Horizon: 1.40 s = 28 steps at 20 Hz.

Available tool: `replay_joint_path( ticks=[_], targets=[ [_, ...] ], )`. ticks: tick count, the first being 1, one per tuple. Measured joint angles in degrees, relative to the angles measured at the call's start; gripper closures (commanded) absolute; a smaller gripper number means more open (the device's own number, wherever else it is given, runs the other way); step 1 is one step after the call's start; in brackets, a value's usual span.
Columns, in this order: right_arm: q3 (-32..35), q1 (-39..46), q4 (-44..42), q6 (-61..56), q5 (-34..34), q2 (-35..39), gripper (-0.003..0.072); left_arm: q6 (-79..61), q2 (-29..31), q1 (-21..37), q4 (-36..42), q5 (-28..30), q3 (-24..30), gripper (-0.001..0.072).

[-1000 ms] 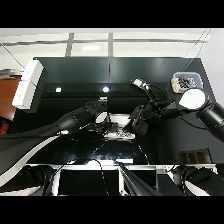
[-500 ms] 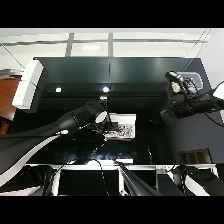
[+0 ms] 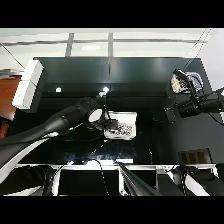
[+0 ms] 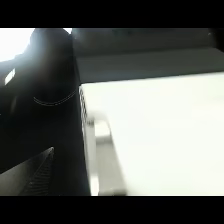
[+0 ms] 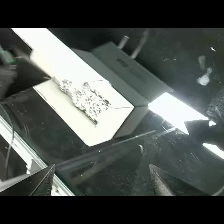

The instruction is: Fold the box and place the chain.

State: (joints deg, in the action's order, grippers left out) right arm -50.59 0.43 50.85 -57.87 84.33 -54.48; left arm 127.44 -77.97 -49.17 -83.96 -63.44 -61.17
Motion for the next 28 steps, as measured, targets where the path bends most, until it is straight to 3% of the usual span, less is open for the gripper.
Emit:
replay_joint_path(
  ticks=[5, 6, 10, 13, 17, 22, 28],
  targets=[
    [-0.3, -2.7, 3.0, -8.4, -5.6, -0.3, -0.0023, -10.6, 13.2, 3.6, -4.0, -7.9, 2.2, 0.0065],
    [-1.1, -4.0, 3.3, -9.5, -7.0, -1.0, -0.0023, -12.1, 15.8, 5.6, -4.1, -8.8, 3.4, -0.0003],
    [-9.5, -11.6, 4.5, -11.2, -11.3, -8.9, -0.0023, -20.6, 22.8, 17.4, 2.1, -9.6, 10.1, -0.0002],
    [-15.7, -17.7, 5.6, -7.2, -13.4, -16.6, -0.0022, -27.0, 24.5, 23.1, 9.0, -7.5, 14.6, -0.0002],
    [-18.7, -23.4, 6.4, -1.4, -14.0, -22.9, -0.0022, -32.3, 25.2, 25.7, 12.2, -6.1, 19.3, -0.0001],
    [-19.6, -27.5, 7.6, 1.7, -13.0, -25.4, -0.0022, -38.0, 25.5, 26.4, 13.7, -4.6, 22.7, -0.0001],
    [-19.7, -30.1, 8.1, 6.3, -6.9, -25.9, -0.0022, -40.1, 25.5, 26.6, 14.3, -2.9, 23.6, -0.0001]
  ],
)
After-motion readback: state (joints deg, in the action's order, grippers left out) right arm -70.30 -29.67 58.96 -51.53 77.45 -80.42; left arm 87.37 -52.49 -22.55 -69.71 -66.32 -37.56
